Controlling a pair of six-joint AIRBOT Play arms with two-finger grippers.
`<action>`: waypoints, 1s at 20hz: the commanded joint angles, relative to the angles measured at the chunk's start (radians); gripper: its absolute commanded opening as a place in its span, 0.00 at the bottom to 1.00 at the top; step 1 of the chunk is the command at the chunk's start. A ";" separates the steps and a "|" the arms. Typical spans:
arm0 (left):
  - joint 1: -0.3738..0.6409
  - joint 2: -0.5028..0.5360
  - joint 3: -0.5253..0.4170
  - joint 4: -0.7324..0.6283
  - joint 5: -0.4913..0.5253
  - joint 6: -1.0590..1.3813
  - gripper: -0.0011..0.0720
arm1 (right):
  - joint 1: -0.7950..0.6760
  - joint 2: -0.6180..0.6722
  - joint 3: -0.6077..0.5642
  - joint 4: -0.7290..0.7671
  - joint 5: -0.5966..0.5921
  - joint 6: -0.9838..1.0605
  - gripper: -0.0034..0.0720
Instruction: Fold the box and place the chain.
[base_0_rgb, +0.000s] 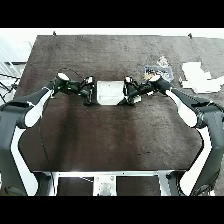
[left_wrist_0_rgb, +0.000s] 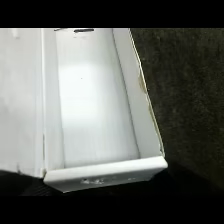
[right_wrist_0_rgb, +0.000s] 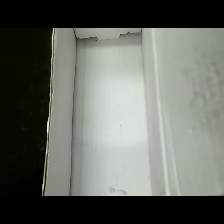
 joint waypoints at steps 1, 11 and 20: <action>-0.002 -0.001 -0.009 -0.011 0.025 -0.003 0.93 | 0.001 0.000 0.000 0.001 -0.002 0.000 0.80; -0.003 -0.001 -0.009 -0.033 0.027 -0.011 0.92 | 0.001 0.000 0.000 0.001 -0.002 0.000 0.80; -0.028 -0.013 -0.009 -0.054 0.068 -0.010 0.92 | 0.001 0.000 0.000 0.001 -0.002 0.000 0.80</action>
